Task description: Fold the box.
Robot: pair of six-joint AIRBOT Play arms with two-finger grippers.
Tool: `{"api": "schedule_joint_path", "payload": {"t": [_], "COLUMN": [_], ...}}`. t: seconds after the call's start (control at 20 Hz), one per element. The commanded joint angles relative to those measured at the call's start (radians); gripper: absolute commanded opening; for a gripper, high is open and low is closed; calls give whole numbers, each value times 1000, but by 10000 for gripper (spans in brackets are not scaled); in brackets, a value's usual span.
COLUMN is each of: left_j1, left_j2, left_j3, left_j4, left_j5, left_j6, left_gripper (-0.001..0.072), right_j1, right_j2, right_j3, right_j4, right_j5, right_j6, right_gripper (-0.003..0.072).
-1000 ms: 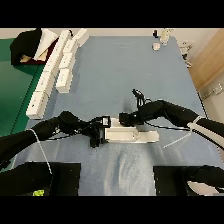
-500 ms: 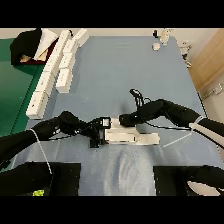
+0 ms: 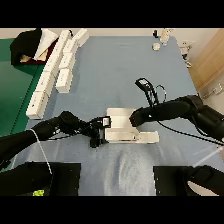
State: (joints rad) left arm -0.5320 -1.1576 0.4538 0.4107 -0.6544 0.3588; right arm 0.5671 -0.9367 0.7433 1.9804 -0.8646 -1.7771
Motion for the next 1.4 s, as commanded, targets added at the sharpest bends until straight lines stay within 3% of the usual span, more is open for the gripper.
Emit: {"api": "schedule_joint_path", "payload": {"t": [0.0, 0.05, 0.1, 0.15, 0.2, 0.35, 0.45, 0.55, 0.7, 1.1, 1.15, 1.25, 1.3, 1.35], "left_j1": [0, 0, 0, 0, 0, 0, 0, 0, 0, 0, 0, 0, 0, 0], "left_j2": [0, 0, 0, 0, 0, 0, 0, 0, 0, 0, 0, 0, 0, 0], "left_j3": [1, 1, 1, 1, 1, 1, 1, 1, 1, 1, 1, 1, 1, 1], "left_j4": [1, 1, 1, 1, 1, 1, 1, 1, 1, 1, 1, 1, 1, 1], "left_j5": [-2, -2, -2, -2, -2, -2, -2, -2, -2, -2, -2, -2, -2, -2], "left_j6": [0, 0, 0, 0, 0, 0, 0, 0, 0, 0, 0, 0, 0, 0], "left_gripper": [471, 471, 471, 471, 471, 471, 471, 471, 471, 471, 471, 471, 471, 471], "right_j1": [0, 0, 0, 0, 0, 0, 0, 0, 0, 0, 0, 0, 0, 0], "right_j2": [109, 125, 134, 134, 129, 113, 109, 101, 53, -10, -16, -24, -27, -28], "right_j3": [-40, -53, -65, -73, -84, -131, -162, -192, -212, -212, -212, -212, -212, -212], "right_j4": [52, 72, 56, 22, -2, -104, -135, -133, -106, -43, -43, -42, -37, -25], "right_j5": [-214, -269, -312, -338, -349, -291, -220, -137, -36, 24, 32, 46, 45, 45], "right_j6": [-242, -284, -298, -314, -356, -563, -710, -806, -872, -922, -928, -934, -938, -939], "right_gripper": [1, 2, 93, 320, 465, 622, 624, 687, 687, 651, 516, 424, 267, 200]}}
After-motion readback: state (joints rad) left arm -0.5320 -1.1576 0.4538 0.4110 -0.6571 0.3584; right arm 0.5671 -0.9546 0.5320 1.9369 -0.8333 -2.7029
